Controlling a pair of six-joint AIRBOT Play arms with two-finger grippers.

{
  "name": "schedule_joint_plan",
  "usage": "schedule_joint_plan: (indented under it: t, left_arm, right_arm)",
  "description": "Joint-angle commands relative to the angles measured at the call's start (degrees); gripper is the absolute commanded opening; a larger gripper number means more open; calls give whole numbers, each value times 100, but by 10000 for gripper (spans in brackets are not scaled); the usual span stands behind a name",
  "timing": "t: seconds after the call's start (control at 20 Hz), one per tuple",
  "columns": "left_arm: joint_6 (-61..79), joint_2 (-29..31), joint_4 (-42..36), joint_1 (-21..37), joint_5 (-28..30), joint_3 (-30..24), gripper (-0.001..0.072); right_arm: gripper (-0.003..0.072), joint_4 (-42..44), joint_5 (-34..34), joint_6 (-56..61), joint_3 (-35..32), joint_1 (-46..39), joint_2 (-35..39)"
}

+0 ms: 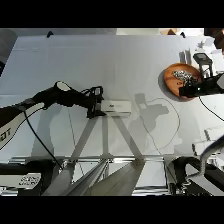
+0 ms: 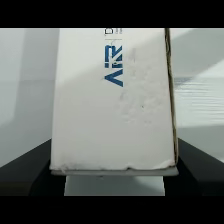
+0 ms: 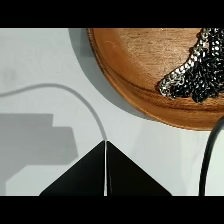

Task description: Fold the box and place the chain.

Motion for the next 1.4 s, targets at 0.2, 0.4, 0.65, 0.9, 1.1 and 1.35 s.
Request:
schedule_joint_plan:
  t: [0.2, 0.4, 0.65, 0.9, 1.1, 1.35]
  left_arm:
    - [-4299, 1937, 4116, 48, 304, 4, 8]
    - [-6192, 3209, 5080, 809, 1025, 4, 7]
    - [-7742, 3891, 4719, 2824, 1969, -2, 12]
    - [-7388, 3228, 3088, 3950, 3023, -463, 6]
    - [-7385, 2098, 3095, 3873, 3467, -804, 7]
    - [-7383, 905, 3289, 3856, 3773, -804, 81]
  right_arm:
    - [11, -31, -9, 17, 4, -4, 4]
    - [11, -31, -9, 17, 4, -4, 4]
    - [11, -31, -9, 17, 4, -4, 4]
    - [11, -31, -9, 17, 4, -4, 4]
    - [11, -33, -11, 17, 4, -4, 4]
    - [11, -31, -9, 17, 4, -4, 4]
